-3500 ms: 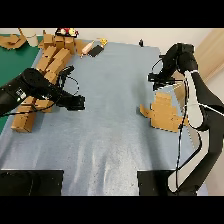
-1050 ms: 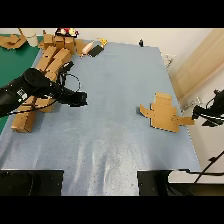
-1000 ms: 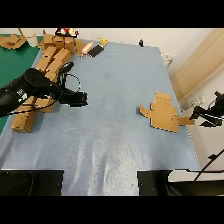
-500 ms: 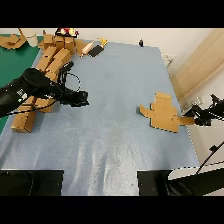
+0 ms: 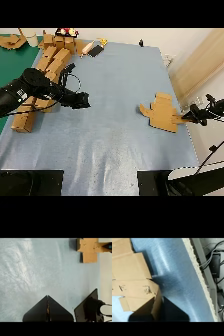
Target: Fold the box.
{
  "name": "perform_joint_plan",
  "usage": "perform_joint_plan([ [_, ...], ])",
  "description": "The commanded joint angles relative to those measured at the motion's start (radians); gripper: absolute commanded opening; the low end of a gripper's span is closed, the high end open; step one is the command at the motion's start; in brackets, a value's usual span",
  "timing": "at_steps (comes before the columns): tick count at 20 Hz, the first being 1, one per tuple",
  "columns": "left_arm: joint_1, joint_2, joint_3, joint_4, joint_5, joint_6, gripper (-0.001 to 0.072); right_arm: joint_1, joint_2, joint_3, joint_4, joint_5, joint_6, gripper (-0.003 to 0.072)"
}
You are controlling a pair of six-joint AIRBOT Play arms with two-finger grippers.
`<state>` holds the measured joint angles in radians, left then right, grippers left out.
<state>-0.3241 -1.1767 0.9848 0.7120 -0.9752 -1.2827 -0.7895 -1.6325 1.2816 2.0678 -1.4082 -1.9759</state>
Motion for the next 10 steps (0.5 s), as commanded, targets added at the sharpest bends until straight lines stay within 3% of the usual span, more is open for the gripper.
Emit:
perform_joint_plan([
  [1, 0.003, 0.000, 0.000, -0.002, -0.031, 0.000, 0.0178, 0.041, -0.001, 0.000, 0.052, -0.087, -0.004, 0.0003],
  [2, 0.010, 0.000, 0.000, -0.002, -0.036, 0.000, 0.0429, 0.072, 0.001, -0.004, 0.095, -0.117, -0.012, 0.0002],
  [3, 0.022, 0.000, 0.000, 0.004, -0.039, 0.002, 0.0426, 0.105, 0.010, -0.020, 0.145, -0.121, -0.027, 0.0001],
  [4, 0.034, 0.000, 0.000, 0.014, -0.040, 0.005, 0.0335, 0.148, 0.031, -0.055, 0.203, -0.108, -0.041, 0.0000],
  [10, 0.109, -0.001, 0.000, 0.029, -0.098, 0.111, 0.0332, 0.484, 0.259, -0.383, 0.280, 0.116, -0.060, 0.0000],
])
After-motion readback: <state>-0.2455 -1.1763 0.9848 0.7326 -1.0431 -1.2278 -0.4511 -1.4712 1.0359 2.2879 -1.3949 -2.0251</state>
